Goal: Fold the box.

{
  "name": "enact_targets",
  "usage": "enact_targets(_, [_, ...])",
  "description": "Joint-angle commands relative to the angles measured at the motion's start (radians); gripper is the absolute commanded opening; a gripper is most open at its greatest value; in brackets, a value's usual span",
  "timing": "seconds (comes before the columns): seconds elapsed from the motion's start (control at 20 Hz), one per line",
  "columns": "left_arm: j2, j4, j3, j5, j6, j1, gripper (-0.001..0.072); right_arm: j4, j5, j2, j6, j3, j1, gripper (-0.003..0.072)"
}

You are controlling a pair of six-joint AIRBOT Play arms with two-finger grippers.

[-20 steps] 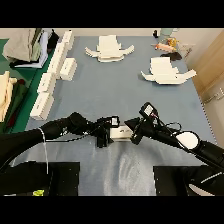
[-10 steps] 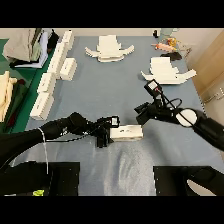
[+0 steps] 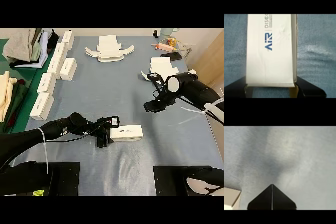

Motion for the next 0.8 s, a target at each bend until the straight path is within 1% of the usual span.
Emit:
enact_targets(0.0, [0.0,-0.005,0.001,0.0,0.0,0.001,0.0519,-0.022,0.075,-0.033,0.109,0.037,-0.005,0.0006])
enact_targets(0.1, [0.001,-0.013,0.001,0.005,-0.03,0.003,0.0519,-0.014,0.075,-0.032,0.108,0.037,-0.005,0.0007])
enact_targets(0.2, [0.01,-0.008,0.002,0.059,-0.124,0.014,0.0519,-0.016,0.075,-0.032,0.108,0.037,-0.005,0.0006])
enact_targets(0.3, [0.055,0.027,0.002,0.109,-0.291,0.061,0.0519,-0.016,0.075,-0.032,0.108,0.037,-0.006,0.0007])
enact_targets(0.35, [0.09,0.061,0.002,0.116,-0.382,0.1,0.0519,-0.016,0.075,-0.032,0.108,0.037,-0.006,0.0006])
enact_targets(0.4, [0.122,0.108,0.002,0.116,-0.466,0.145,0.0519,-0.016,0.076,-0.032,0.108,0.037,-0.006,0.0007])
enact_targets(0.45, [0.157,0.182,0.002,0.117,-0.566,0.195,0.0519,-0.014,0.075,-0.032,0.108,0.037,-0.006,0.0007])
enact_targets(0.55, [0.211,0.372,0.002,0.117,-0.797,0.304,0.0519,-0.015,0.075,-0.032,0.108,0.037,-0.006,0.0007])
enact_targets(0.65, [0.239,0.539,0.002,0.116,-1.006,0.416,0.0519,-0.015,0.075,-0.032,0.108,0.037,-0.006,0.0007])
enact_targets(0.75, [0.243,0.644,0.002,0.114,-1.149,0.536,0.0519,-0.015,0.075,-0.032,0.108,0.037,-0.006,0.0007])
